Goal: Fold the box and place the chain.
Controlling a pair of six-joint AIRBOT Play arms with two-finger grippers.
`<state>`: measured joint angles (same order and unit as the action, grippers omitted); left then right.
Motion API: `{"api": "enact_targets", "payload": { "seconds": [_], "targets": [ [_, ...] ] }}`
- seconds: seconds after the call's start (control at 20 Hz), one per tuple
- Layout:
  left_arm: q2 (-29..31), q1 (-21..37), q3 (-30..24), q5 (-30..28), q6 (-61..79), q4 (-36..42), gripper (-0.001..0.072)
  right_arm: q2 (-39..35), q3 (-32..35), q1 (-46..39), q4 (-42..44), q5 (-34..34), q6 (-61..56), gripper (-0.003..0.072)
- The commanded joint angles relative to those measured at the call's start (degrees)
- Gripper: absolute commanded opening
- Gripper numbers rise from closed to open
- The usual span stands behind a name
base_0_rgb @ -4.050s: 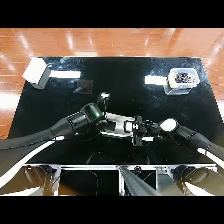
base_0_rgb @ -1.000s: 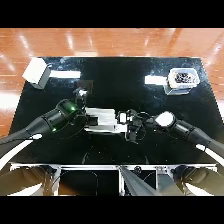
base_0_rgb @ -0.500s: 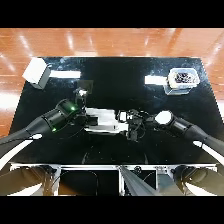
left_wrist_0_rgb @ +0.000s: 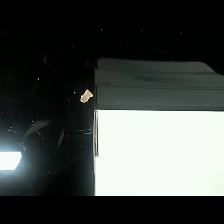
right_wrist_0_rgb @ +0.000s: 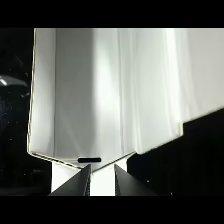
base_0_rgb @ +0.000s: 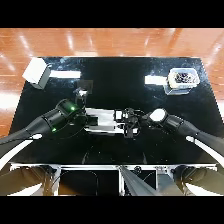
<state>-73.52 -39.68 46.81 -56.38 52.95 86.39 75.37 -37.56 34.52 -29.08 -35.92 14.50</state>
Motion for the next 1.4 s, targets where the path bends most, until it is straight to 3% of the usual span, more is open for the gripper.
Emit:
{"api": "enact_targets", "payload": {
  "seconds": [0.0,0.45,0.5,0.55,0.6,1.0,1.1,1.2,1.25,1.3,1.35],
  "targets": [
    [-0.04,-0.04,-0.02,-0.07,-0.20,0.09,0.0019,0.33,-0.24,1.11,0.83,-0.94,0.33,0.0183],
    [-0.04,-0.04,-0.02,-0.07,-0.15,1.51,0.0019,0.50,-0.24,3.52,2.73,1.99,0.33,0.0185],
    [-0.04,-0.07,-0.02,-0.07,-0.17,1.51,0.0019,0.50,-0.24,3.52,2.73,1.99,0.33,0.0219],
    [-0.04,-0.07,-0.02,-0.09,-0.17,1.49,0.0019,0.50,-0.24,3.52,2.73,2.12,0.33,0.0339],
    [-0.04,-0.04,-0.02,-0.09,-0.15,1.49,0.0018,0.50,-0.24,3.52,2.73,2.10,0.33,0.0381],
    [-0.04,-0.04,-0.02,-0.09,0.07,1.51,0.0018,0.50,-0.24,3.52,2.67,2.05,0.33,0.0381],
    [-0.04,-0.04,-0.02,-0.09,0.07,1.51,0.0018,0.50,-0.24,3.52,2.67,2.05,0.33,0.0305],
    [-0.04,-0.04,-0.02,-0.11,0.07,1.51,0.0018,0.50,-0.24,3.52,2.67,2.10,0.33,0.0310],
    [-0.04,-0.04,-0.02,-0.11,0.07,1.51,0.0018,0.50,-0.24,3.52,2.69,2.10,0.31,0.0340],
    [-0.04,-0.04,-0.02,-0.11,0.07,1.51,0.0018,0.50,-0.24,3.52,2.69,2.10,0.31,0.0438],
    [-0.04,-0.04,-0.02,-0.11,0.07,1.51,0.0019,0.52,-0.24,3.52,2.69,2.10,0.31,0.0444]
  ]
}}
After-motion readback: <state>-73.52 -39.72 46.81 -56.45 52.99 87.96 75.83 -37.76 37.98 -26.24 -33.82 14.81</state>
